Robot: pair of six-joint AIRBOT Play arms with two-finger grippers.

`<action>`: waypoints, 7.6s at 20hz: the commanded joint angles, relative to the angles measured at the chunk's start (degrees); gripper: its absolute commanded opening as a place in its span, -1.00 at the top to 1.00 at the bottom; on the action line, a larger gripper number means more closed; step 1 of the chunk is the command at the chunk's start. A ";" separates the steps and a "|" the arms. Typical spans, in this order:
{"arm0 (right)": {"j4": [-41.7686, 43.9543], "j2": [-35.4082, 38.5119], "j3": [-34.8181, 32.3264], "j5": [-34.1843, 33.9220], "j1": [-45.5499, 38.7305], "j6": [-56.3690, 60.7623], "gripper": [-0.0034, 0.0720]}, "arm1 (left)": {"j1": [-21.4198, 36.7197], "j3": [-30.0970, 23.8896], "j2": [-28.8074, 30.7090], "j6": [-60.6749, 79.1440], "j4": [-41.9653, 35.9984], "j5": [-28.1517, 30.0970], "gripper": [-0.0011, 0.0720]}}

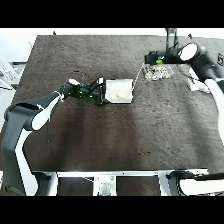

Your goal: Fold the box and place the chain.

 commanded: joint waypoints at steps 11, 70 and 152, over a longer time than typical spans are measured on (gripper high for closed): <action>-21.00 21.90 -3.08 8.61 18.38 13.73 0.90 | 0.04 0.02 0.04 0.02 0.00 0.04 -0.44; 17.81 -24.28 -1.70 -4.61 -6.95 -11.41 -0.22 | 0.04 0.02 0.04 0.00 0.02 0.39 -0.44; 15.50 -21.53 -4.96 -8.41 -9.40 -11.93 -0.61 | 0.04 0.02 0.04 0.00 0.00 0.42 -0.44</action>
